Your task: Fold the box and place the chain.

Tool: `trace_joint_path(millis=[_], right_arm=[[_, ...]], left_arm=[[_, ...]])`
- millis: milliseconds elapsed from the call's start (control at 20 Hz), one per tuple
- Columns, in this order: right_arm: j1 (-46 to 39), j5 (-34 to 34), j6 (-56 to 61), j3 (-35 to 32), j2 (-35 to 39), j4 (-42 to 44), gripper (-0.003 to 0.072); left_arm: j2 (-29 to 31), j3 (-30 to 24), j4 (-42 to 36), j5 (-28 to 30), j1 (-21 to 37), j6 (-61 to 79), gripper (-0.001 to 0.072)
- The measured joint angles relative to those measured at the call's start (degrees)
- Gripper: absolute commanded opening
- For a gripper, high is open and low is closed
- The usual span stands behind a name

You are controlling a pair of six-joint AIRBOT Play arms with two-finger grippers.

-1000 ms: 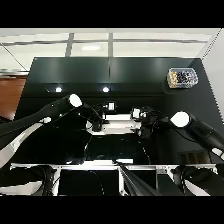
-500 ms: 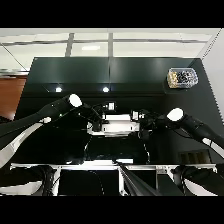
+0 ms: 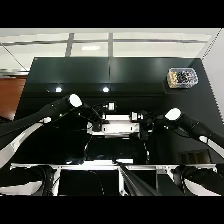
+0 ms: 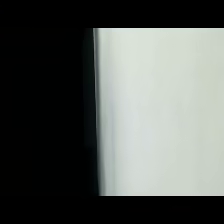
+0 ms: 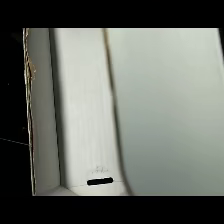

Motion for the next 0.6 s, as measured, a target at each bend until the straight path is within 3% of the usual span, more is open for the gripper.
trace_joint_path(millis=[600], right_arm=[[0.2,-0.3,0.0,0.0,-1.6,-0.1,0.0708]], left_arm=[[0.0,0.0,0.0,0.0,0.0,0.0,0.0027]])
